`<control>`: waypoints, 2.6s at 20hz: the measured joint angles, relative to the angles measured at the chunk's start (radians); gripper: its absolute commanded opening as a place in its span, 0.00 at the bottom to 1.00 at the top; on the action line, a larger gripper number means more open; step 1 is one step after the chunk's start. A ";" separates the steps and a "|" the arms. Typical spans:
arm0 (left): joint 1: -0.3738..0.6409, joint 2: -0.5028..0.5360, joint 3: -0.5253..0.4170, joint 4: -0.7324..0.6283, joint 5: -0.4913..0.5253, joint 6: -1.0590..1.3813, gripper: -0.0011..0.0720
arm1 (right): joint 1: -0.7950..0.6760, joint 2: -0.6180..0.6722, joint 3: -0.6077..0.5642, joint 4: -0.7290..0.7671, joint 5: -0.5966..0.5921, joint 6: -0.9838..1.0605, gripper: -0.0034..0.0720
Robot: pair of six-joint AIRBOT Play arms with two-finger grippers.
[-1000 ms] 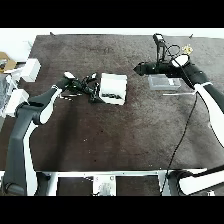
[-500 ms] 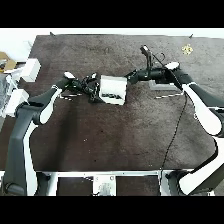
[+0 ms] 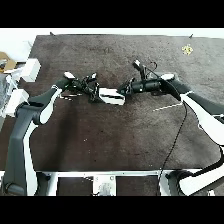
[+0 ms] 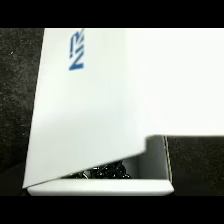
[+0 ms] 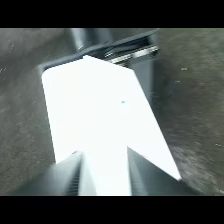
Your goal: Fold the box and place the chain.
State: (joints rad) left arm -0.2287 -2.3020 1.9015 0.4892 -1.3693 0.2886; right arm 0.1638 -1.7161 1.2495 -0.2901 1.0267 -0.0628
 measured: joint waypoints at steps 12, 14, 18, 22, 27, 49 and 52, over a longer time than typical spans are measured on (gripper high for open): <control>0.000 0.000 0.000 0.000 0.000 0.000 0.57 | 0.030 0.002 -0.023 0.005 -0.109 -0.263 0.62; 0.000 0.000 0.000 0.000 0.000 0.000 0.57 | 0.030 0.002 -0.022 0.008 -0.123 -0.294 0.62; 0.000 0.000 0.000 0.000 0.000 0.000 0.57 | 0.031 0.003 -0.020 0.018 -0.160 -0.335 0.49; 0.000 0.000 0.000 0.000 0.000 0.000 0.57 | 0.031 0.039 -0.027 0.029 -0.134 -0.327 0.49; 0.000 0.000 0.000 0.000 0.000 0.000 0.57 | 0.030 0.104 -0.112 0.055 -0.129 -0.333 0.49; 0.000 0.000 0.000 -0.001 0.000 -0.001 0.57 | 0.031 0.011 -0.060 0.114 -0.172 -0.524 0.56; 0.000 0.000 0.000 -0.001 0.000 -0.001 0.57 | 0.030 0.006 -0.035 0.118 -0.174 -0.506 0.50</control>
State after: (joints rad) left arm -0.2287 -2.3020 1.9015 0.4885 -1.3689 0.2878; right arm 0.1936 -1.7100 1.2144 -0.1722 0.8532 -0.5690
